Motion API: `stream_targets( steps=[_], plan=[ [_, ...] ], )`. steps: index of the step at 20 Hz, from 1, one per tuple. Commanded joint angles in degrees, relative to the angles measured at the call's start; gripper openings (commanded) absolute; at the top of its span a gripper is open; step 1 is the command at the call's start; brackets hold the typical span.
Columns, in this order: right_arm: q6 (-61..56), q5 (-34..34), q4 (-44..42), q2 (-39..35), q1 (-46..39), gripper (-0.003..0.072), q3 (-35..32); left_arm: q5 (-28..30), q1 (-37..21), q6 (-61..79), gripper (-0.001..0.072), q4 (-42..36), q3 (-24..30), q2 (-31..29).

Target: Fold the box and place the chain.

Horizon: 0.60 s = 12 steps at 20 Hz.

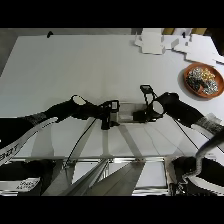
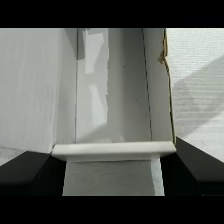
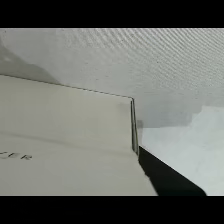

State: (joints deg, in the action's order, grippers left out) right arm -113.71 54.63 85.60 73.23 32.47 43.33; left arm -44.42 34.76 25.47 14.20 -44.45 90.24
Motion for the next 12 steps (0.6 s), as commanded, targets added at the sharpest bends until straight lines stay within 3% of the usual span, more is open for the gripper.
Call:
stream_targets(
  steps=[1, 3, 6, 7, 8, 9, 12],
  plan=[
    [-0.50, -0.09, 0.96, 0.57, 0.31, 0.0157, 0.37, 0.04, -0.04, 0.00, 0.0273, -0.04, 0.00, -0.02],
    [-0.28, 0.11, 1.01, 0.57, 0.31, 0.0017, 0.37, 0.04, -0.04, 0.00, 0.0273, -0.04, 0.00, -0.02],
    [-0.28, 0.20, 1.25, 0.57, 0.33, 0.0017, 0.37, 0.02, -0.02, 0.00, 0.0273, -0.04, 0.00, -0.02],
    [-0.26, 0.20, 1.25, 0.57, 0.31, 0.0038, 0.37, 0.04, -0.02, 0.00, 0.0273, -0.04, 0.00, -0.02],
    [-0.26, 0.17, 1.25, 0.57, 0.31, 0.0172, 0.37, 0.04, -0.04, 0.00, 0.0273, -0.04, 0.00, -0.02],
    [-0.28, 0.17, 1.62, 0.50, 0.26, 0.0229, 0.37, 0.04, -0.02, 0.00, 0.0273, -0.04, 0.00, -0.02],
    [-0.52, 0.15, 3.13, 0.46, 0.26, 0.0229, 0.85, 0.04, -0.04, 0.00, 0.0273, -0.04, 0.00, -0.02]
  ],
)
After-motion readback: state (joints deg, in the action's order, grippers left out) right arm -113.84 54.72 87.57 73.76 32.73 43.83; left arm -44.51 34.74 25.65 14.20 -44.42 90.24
